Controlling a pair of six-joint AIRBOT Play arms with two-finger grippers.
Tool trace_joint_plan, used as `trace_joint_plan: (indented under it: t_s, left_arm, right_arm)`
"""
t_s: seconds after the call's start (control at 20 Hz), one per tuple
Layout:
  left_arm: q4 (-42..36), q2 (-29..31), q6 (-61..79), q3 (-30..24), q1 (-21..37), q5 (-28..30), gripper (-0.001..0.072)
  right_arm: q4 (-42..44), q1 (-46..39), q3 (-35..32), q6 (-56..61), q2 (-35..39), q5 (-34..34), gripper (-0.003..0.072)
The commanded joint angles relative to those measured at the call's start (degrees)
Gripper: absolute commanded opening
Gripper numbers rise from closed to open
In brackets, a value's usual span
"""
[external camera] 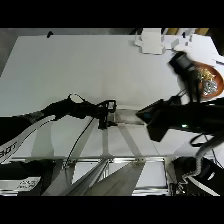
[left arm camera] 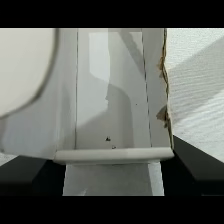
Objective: Fold the box and place the chain.
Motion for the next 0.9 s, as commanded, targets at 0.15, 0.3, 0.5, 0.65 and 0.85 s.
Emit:
trace_joint_plan:
  t_s: [0.15, 0.3, 0.5, 0.65, 0.85]
  left_arm:
    - [0.0, 0.0, 0.0, 0.0, 0.0, 0.0, 0.0154]
    - [0.0, 0.0, 0.0, 0.0, 0.0, 0.0, 0.0154]
    - [0.0, 0.0, 0.0, 0.0, 0.0, 0.0, 0.0154]
    - [0.0, 0.0, 0.0, 0.0, 0.0, 0.0, 0.0154]
    - [0.0, 0.0, 0.0, 0.0, 0.0, 0.0, 0.0154]
  right_arm:
    - [-2.1, 3.7, -3.4, 0.2, -6.7, -6.0, 0.0013]
    - [-2.2, 3.7, -3.4, 0.2, -8.8, -6.5, 0.0013]
    - [-2.2, 3.7, -3.4, 0.2, -11.6, -6.4, 0.0013]
    - [-2.7, 3.7, -4.3, 0.2, -12.8, -6.7, 0.0013]
    - [-3.2, 3.7, -8.4, 0.2, -12.8, -10.0, 0.0014]
